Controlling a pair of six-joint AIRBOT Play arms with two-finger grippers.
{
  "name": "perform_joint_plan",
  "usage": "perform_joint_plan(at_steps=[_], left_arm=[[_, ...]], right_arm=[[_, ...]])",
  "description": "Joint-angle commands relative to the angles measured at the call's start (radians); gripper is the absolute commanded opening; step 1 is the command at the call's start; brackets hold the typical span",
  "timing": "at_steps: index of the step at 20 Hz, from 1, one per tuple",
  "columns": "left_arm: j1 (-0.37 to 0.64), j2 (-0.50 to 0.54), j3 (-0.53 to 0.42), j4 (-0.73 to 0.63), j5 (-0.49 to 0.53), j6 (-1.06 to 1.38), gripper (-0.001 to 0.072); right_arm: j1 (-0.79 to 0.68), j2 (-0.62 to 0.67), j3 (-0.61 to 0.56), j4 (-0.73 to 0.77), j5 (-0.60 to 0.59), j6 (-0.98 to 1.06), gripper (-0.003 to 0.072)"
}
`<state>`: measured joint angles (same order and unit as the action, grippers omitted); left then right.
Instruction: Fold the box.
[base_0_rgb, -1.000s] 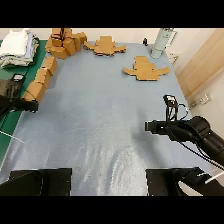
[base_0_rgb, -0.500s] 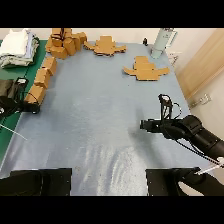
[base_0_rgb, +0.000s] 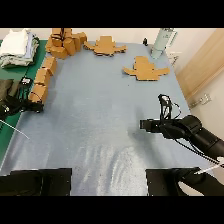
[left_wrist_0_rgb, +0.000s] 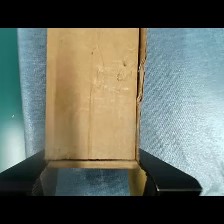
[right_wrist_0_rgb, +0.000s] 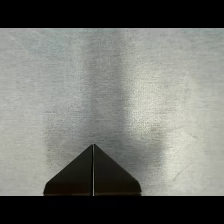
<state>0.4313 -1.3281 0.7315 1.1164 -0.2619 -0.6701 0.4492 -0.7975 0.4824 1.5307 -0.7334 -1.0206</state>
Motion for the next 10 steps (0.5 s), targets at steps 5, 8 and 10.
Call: perform_joint_plan(at_steps=[5,8,10], left_arm=[[0.001,-0.003,0.001,0.002,-0.008,-0.004,0.07],[0.01,0.031,0.005,0.007,-0.085,-0.004,0.0699],[0.04,0.095,0.021,0.011,-0.193,-0.004,0.0699]], right_arm=[[0.001,0.0,0.0,0.011,0.0,0.0,0.0005],[0.001,0.0,0.0,0.016,0.0,0.0,0.0005],[0.001,0.0,0.0,0.023,-0.001,-0.001,0.0005]])
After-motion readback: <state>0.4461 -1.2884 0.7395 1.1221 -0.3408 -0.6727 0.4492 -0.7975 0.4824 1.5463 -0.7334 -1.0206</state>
